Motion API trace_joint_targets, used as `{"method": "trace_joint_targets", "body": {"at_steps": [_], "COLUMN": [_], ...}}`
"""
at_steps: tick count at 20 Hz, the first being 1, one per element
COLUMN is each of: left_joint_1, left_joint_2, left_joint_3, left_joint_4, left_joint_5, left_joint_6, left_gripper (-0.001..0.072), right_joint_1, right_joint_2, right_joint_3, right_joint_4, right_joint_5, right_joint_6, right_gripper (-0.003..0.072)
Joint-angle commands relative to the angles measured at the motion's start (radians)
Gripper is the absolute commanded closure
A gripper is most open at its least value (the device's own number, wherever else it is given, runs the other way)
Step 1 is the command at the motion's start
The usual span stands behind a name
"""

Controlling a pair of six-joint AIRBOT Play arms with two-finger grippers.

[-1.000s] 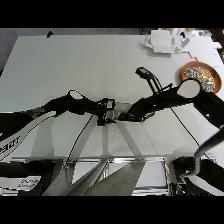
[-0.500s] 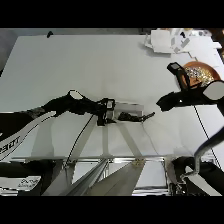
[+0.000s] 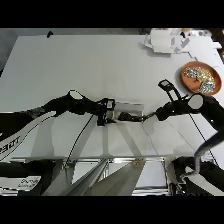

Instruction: Fold the box and place the chain.

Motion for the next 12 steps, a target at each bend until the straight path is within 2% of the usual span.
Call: {"method": "trace_joint_targets", "body": {"at_steps": [1, 4, 11, 12], "left_joint_1": [0.0, 0.0, 0.0, 0.0], "left_joint_2": [0.0, 0.0, 0.0, 0.0], "left_joint_3": [0.0, 0.0, 0.0, 0.0], "left_joint_4": [0.0, 0.0, 0.0, 0.0], "left_joint_5": [0.0, 0.0, 0.0, 0.0], "left_joint_6": [0.0, 0.0, 0.0, 0.0], "left_gripper": [0.0459, 0.0459, 0.0459, 0.0459], "right_joint_1": [0.027, 0.033, 0.045, 0.053], "right_joint_2": [-0.033, -0.034, -0.098, -0.102], "right_joint_3": [-0.007, -0.007, -0.007, -0.007], "right_joint_4": [-0.006, -0.006, -0.005, -0.005], "right_joint_5": [-0.051, -0.08, -0.079, -0.084], "right_joint_6": [-0.008, -0.008, -0.004, -0.004], "right_gripper": [0.0367, 0.0396, 0.0397, 0.0439]}}
